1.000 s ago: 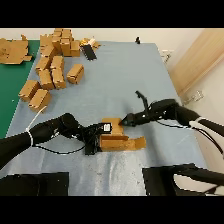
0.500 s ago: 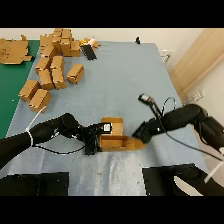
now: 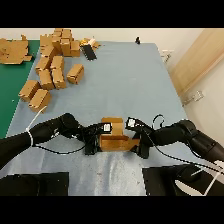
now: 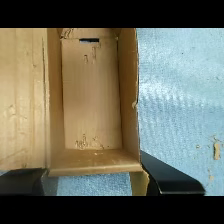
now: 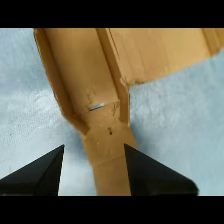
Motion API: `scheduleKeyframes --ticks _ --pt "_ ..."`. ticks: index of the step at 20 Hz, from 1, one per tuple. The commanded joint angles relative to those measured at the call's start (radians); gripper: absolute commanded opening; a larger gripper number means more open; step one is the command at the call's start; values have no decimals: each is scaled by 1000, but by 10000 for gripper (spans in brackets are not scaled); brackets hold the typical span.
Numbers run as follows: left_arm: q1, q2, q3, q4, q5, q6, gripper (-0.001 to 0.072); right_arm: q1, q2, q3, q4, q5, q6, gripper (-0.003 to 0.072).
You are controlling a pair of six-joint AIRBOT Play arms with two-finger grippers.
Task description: Fold the box.
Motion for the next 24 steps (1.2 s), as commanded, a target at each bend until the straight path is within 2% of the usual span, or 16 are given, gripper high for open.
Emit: scheduleKeyframes --ticks 1,3,7,9,10,11,13,17,19,21,22,24 --pt "0 0 0 0 0 0 409 24 -48 -7 -11 154 -105 594" --pt "0 0 0 0 0 0 408 24 -84 -7 -2 186 -130 594" --pt "0 0 0 0 0 0 408 24 -105 -7 87 172 -189 583" --pt "0 0 0 0 0 0 409 25 -105 -5 129 154 -203 317" --pt "0 0 0 0 0 0 408 27 -105 -5 145 148 -203 269" --pt "0 0 0 0 0 0 408 35 -105 -5 152 148 -203 267" --pt "0 0 0 0 0 0 408 59 -105 -5 153 152 -203 156" --pt "0 0 0 0 0 0 408 89 -106 -6 150 224 -204 156" --pt "0 0 0 0 0 0 408 89 -107 -6 162 244 -238 192" --pt "0 0 0 0 0 0 408 91 -107 -6 179 248 -247 479" --pt "0 0 0 0 0 0 408 95 -107 -6 180 248 -247 525" --pt "0 0 0 0 0 0 409 107 -107 -6 177 248 -252 545"
